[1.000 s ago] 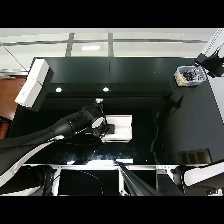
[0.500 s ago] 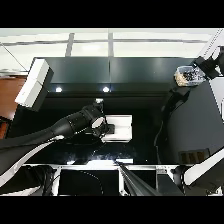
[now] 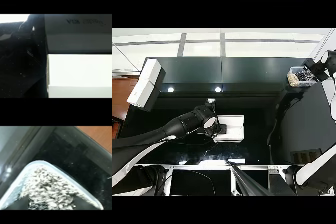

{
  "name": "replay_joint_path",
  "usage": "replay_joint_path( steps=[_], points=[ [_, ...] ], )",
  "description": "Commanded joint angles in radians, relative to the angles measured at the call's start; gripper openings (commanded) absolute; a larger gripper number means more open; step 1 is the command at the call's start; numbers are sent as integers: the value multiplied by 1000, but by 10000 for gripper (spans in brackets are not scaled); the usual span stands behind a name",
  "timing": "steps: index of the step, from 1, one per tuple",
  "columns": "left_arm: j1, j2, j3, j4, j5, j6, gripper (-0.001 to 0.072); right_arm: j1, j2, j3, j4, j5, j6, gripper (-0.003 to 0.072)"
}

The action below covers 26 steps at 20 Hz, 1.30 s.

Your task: Fold the box and place the chain.

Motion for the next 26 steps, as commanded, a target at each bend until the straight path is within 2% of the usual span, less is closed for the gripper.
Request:
replay_joint_path(
  steps=[1, 2, 3, 9, 16, 18, 22, 24, 26],
  points=[
    [1, 0, 1, 0, 0, 0, 33, 0, -6, 0, 44, -16, -29, 315],
    [1, 0, 1, 0, 0, 0, 33, 0, -5, 0, 70, -12, -49, 228],
    [1, 0, 1, 0, 0, 0, 33, 0, 1, 0, 90, -5, -76, 49],
    [1, 0, 1, 0, 1, 0, 33, -2, 90, 0, 94, 62, -209, 47],
    [1, 0, 1, 0, 1, 0, 33, -4, 347, 2, 136, 97, -427, 44],
    [1, 0, 1, 0, 1, 0, 33, -6, 430, 21, 171, 114, -484, 44],
    [1, 0, 1, 0, 5, 0, 33, -6, 551, 143, 242, 230, -652, 44],
    [1, 0, 1, 0, 8, 0, 33, -6, 612, 151, 290, 268, -688, 44],
    [1, 0, 1, 0, 2, 0, 33, -7, 672, 151, 405, 283, -748, 44]
  ],
)
